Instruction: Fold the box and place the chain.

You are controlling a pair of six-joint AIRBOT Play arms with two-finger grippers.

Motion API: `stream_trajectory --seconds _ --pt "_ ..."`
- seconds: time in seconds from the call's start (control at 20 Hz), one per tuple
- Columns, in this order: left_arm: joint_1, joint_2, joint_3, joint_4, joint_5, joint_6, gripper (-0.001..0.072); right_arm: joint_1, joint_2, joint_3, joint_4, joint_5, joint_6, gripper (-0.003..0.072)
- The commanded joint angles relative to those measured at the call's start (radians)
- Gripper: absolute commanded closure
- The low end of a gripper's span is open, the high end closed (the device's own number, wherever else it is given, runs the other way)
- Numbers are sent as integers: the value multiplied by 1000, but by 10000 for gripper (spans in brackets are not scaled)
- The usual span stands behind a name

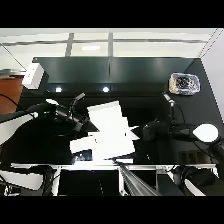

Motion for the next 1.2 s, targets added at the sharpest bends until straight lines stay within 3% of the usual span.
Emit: stream_trajectory --seconds 0.0,0.25,0.4,0.5,0.6,0.8,1.15 --pt "-2 21 16 39 37 4 682 -92 1 69 -135 69 4 -15" --pt "-59 242 -10 135 243 39 683 -290 1 300 -426 196 2 -16" --pt "-120 450 -105 214 402 51 683 -303 0 322 -518 219 -96 -15" --pt "-141 594 -198 198 540 154 680 -298 0 322 -524 253 -179 -15" --pt "-143 666 -261 145 622 312 676 -298 0 322 -523 248 -189 -15" --pt "-143 626 -267 240 648 391 675 -298 0 322 -522 239 -188 -15" --pt "-154 504 -263 250 690 441 675 -298 -1 322 -437 206 -188 -15"
